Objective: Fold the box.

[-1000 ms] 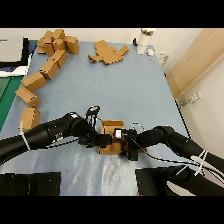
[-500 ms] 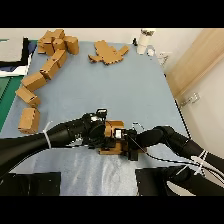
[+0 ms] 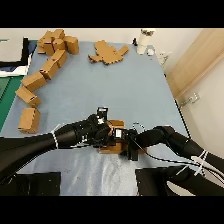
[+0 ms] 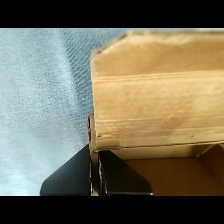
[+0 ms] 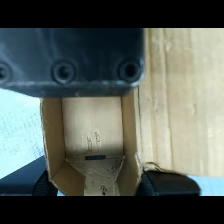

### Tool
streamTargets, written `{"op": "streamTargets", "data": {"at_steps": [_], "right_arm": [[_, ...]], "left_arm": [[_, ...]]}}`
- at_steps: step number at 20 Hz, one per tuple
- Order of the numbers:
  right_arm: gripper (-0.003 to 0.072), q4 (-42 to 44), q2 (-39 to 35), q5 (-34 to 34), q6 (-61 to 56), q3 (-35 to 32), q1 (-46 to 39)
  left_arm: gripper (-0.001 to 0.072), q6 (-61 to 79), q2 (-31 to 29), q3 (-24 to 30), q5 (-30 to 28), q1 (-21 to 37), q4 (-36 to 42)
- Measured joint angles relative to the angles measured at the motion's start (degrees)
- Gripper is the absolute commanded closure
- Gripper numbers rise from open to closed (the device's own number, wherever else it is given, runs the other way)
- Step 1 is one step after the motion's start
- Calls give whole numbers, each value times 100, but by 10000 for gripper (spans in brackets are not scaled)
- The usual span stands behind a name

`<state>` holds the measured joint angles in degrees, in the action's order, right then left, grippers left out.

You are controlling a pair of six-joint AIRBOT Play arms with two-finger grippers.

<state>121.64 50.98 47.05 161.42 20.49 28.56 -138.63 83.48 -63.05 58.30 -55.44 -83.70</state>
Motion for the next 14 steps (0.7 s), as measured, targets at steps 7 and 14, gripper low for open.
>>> {"op": "streamTargets", "data": {"at_steps": [7, 14], "right_arm": [[113, 0, 0, 0, 15, 0, -2], [112, 9, 2, -4, 22, 0, 2]], "left_arm": [[210, -48, 24, -4, -157, -28, 155], [213, -48, 4, -11, -90, -22, 297]]}}
